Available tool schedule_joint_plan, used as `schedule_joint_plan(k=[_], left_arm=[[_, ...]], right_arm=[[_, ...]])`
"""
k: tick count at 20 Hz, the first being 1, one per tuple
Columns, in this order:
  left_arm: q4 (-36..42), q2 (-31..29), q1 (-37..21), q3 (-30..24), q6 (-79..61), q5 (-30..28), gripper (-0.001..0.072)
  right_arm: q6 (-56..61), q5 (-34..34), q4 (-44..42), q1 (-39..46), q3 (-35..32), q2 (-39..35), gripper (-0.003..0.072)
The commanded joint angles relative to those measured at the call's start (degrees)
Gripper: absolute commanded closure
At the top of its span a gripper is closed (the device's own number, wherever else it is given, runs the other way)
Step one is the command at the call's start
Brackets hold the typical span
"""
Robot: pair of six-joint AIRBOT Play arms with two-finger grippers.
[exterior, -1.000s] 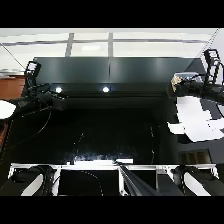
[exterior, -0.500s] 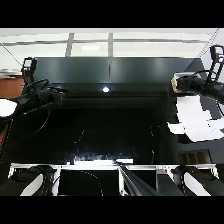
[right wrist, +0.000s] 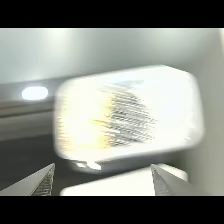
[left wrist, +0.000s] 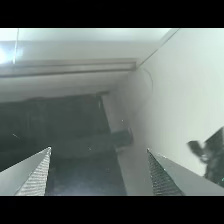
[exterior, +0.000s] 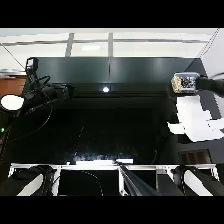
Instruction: Fold the box and place the chain.
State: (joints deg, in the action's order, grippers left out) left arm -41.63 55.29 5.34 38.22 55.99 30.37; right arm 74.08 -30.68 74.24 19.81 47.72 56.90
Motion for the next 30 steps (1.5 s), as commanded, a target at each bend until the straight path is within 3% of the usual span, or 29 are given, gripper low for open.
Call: schedule_joint_plan(k=[1,5,9,11,13,16,18,25,27,29,30], left_arm=[[0.57,0.39,-0.02,0.07,0.00,2.78,-0.0009],[0.66,0.39,0.02,0.07,0.26,3.13,-0.0008],[0.81,0.39,0.02,0.07,3.21,5.31,-0.0008],[0.81,0.42,0.02,0.04,3.21,6.29,-0.0007],[0.85,0.42,0.02,0.02,5.70,7.04,0.0005],[0.79,0.42,0.02,0.02,9.49,11.02,0.0012],[0.79,0.42,0.02,0.02,9.49,11.37,0.0012],[0.79,0.42,0.02,0.02,9.49,10.62,0.0012],[0.79,0.42,0.02,0.02,9.46,10.60,0.0012],[0.79,0.42,0.02,0.02,9.46,10.67,0.0012],[0.79,0.42,0.02,0.02,9.46,10.64,0.0012]], right_arm=[[8.98,-3.78,13.84,14.73,0.07,1.92,-0.0034],[15.96,-5.75,13.90,31.08,0.63,7.15,-0.0034],[15.58,-13.05,13.86,39.65,10.29,15.37,-0.0034],[10.56,-19.61,12.74,40.74,17.79,21.42,-0.0034],[-1.88,-30.25,7.04,40.79,24.90,28.89,-0.0034],[-17.55,-40.68,-11.26,40.79,30.73,37.44,-0.0034],[-23.17,-47.28,-18.16,40.79,32.79,41.48,-0.0034],[-25.09,-53.68,-17.70,40.76,32.96,44.35,-0.0034],[-23.89,-54.34,-16.31,40.79,32.85,44.24,0.0183],[-23.47,-53.77,-16.50,40.59,32.70,43.71,0.0246],[-23.45,-53.96,-15.50,40.28,32.65,43.41,0.0410]])
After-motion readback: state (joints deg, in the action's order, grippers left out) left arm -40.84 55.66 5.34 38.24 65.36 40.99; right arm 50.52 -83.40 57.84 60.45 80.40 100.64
